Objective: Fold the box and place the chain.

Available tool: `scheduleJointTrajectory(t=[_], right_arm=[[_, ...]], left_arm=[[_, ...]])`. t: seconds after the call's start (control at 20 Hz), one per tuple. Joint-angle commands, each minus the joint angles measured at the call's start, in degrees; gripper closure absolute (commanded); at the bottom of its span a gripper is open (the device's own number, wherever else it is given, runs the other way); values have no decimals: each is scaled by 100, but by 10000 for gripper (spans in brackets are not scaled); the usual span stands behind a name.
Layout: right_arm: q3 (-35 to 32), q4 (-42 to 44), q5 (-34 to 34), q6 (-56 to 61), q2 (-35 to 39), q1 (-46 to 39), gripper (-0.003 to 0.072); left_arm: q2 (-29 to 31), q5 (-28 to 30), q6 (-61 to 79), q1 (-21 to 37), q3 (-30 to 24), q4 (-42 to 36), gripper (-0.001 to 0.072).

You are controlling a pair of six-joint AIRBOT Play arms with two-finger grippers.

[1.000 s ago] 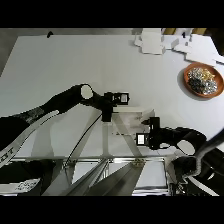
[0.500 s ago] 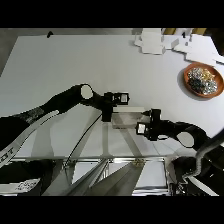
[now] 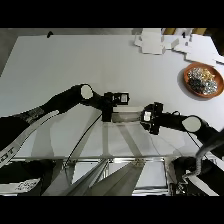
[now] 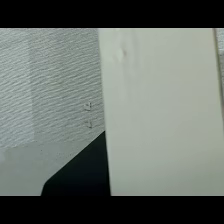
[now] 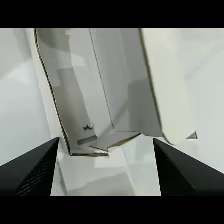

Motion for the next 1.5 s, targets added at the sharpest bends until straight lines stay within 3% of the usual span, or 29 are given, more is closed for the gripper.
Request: scheduleJointTrajectory(t=[0.0,0.25,0.45,0.9,1.0,1.45], right_arm=[[284,647,649,-544,-483,-485,47],[629,1014,1362,-968,-1213,-815,47],[721,1150,1561,-1174,-1611,-1058,48],[726,1554,1685,-2166,-2162,-1084,65],[726,1554,1685,-2225,-2236,-1084,170],[726,1506,1674,-2308,-2398,-1032,156]], left_arm=[[-2,0,2,-4,2,2,700],[-2,0,2,-4,2,2,700],[-2,0,4,-4,0,2,700],[-2,2,2,-4,0,2,700],[-2,0,2,-4,0,2,700],[-2,0,2,-4,2,2,700]])
